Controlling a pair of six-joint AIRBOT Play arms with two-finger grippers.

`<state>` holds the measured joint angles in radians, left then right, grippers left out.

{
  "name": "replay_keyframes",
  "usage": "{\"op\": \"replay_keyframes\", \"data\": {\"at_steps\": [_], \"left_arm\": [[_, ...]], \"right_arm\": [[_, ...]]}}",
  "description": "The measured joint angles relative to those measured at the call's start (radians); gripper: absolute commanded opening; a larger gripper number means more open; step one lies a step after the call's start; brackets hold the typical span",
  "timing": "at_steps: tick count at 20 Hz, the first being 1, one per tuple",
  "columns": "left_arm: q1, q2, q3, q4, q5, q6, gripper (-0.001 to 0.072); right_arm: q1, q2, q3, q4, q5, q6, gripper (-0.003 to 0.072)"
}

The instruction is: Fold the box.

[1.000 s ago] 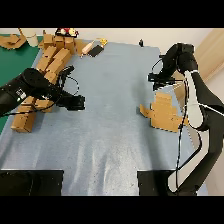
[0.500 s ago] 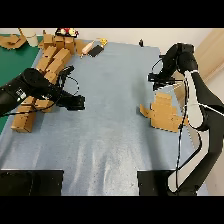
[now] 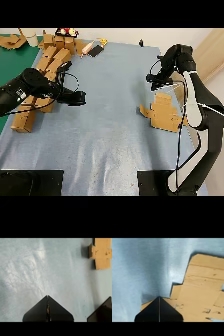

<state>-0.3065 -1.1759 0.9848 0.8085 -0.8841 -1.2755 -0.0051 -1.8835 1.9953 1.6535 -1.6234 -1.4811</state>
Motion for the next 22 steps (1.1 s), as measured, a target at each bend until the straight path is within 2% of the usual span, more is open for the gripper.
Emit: {"op": "replay_keyframes", "data": {"at_steps": [3,5,8,11,12,14,18,20,22], "left_arm": [[0.0,0.0,0.0,-0.002,0.033,0.0,0.0011],[0.0,-0.001,0.0,-0.002,0.042,0.0,0.0011],[0.0,-0.001,0.0,-0.002,0.048,0.0,0.0011],[0.0,-0.001,0.0,-0.002,0.037,0.001,0.0011],[0.0,-0.001,0.0,-0.002,0.03,0.001,0.0012],[-0.006,-0.001,0.0,-0.002,0.017,0.002,0.0012],[-0.014,-0.001,0.0,-0.002,-0.004,0.003,0.0012],[-0.016,-0.001,0.0,-0.002,-0.007,0.003,0.0012],[-0.018,-0.001,0.0,-0.006,-0.012,0.001,0.0013]], "right_arm": [[-0.005,0.028,-0.024,-0.075,-0.055,-0.009,0.0003],[-0.008,0.087,-0.091,-0.165,-0.074,-0.009,0.0002],[-0.024,0.235,-0.293,-0.308,-0.069,-0.005,0.0003],[-0.092,0.404,-0.539,-0.394,0.006,0.018,0.0004],[-0.13,0.455,-0.615,-0.409,0.041,0.024,0.0052],[-0.22,0.521,-0.718,-0.438,0.106,0.034,0.0603],[-0.418,0.56,-0.804,-0.428,0.238,0.028,0.0604],[-0.52,0.546,-0.817,-0.329,0.324,-0.024,0.0604],[-0.614,0.499,-0.813,-0.16,0.384,-0.103,0.0604]]}}
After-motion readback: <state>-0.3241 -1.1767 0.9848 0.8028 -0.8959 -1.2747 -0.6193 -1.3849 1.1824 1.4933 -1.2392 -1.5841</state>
